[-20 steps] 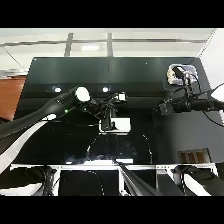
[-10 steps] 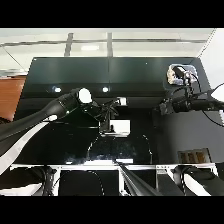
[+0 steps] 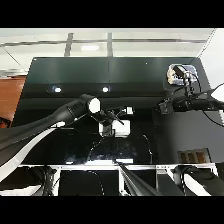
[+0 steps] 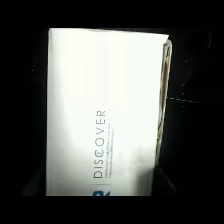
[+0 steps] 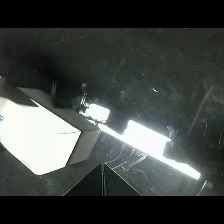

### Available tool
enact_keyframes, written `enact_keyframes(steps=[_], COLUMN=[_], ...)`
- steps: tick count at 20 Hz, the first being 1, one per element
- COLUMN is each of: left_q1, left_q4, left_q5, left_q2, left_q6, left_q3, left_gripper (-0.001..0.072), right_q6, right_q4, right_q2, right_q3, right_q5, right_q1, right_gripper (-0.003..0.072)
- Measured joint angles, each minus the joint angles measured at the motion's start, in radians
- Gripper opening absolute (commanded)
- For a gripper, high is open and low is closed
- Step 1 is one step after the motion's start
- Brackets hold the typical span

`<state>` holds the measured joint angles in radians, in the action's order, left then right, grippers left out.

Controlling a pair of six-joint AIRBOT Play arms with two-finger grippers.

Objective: Fold the box and place the chain.

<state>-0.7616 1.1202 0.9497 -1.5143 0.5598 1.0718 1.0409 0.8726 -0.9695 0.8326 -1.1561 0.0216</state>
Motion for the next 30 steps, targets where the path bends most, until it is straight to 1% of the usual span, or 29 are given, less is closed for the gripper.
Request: enact_keyframes(steps=[1, 2, 4, 7, 10, 14, 16, 18, 20, 23, 27, 30], left_q1=[-0.004, -0.003, 0.019, 0.112, 0.285, 0.578, 0.718, 0.834, 0.922, 1.007, 1.065, 1.085], left_q4=[0.02, 0.051, 0.114, 0.184, 0.234, 0.253, 0.255, 0.254, 0.252, 0.252, 0.251, 0.24], left_q5=[0.002, 0.014, 0.076, 0.148, 0.19, 0.213, 0.18, 0.108, 0.043, -0.011, -0.062, -0.085], left_q2=[0.0, 0.002, 0.014, 0.055, 0.108, 0.14, 0.144, 0.126, 0.072, -0.069, -0.269, -0.396], left_q6=[0.032, 0.073, 0.159, 0.279, 0.388, 0.482, 0.503, 0.518, 0.531, 0.541, 0.56, 0.576], left_q3=[0.003, 0.012, 0.037, 0.08, 0.116, 0.191, 0.239, 0.297, 0.375, 0.517, 0.678, 0.756], left_gripper=[0.02, 0.02, 0.02, 0.02, 0.02, 0.02, 0.02, 0.02, 0.02, 0.02, 0.02, 0.02], right_q6=[0.0, 0.0, 0.0, 0.0, 0.0, 0.008, 0.016, 0.022, 0.026, 0.03, 0.039, 0.05], right_q4=[0.0, 0.0, 0.0, 0.0, 0.0, 0.0, -0.001, -0.001, -0.002, -0.005, -0.008, -0.008], right_q2=[0.0, 0.0, 0.0, 0.0, 0.0, 0.0, 0.0, 0.0, 0.0, 0.0, 0.0, 0.0], right_q3=[0.0, 0.0, 0.0, 0.0, 0.0, 0.0, 0.0, 0.0, 0.0, 0.0, 0.0, 0.0], right_q5=[0.0, 0.0, 0.002, 0.002, 0.002, 0.008, 0.011, 0.015, 0.023, 0.043, 0.056, 0.062], right_q1=[0.0, 0.0, 0.0, 0.0, 0.0, 0.0, 0.0, 0.0, 0.0, 0.0, 0.0, 0.0], right_gripper=[0.0028, 0.0028, 0.0028, 0.0028, 0.0028, 0.0028, 0.0028, 0.0028, 0.0028, 0.0028, 0.0028, 0.0028])
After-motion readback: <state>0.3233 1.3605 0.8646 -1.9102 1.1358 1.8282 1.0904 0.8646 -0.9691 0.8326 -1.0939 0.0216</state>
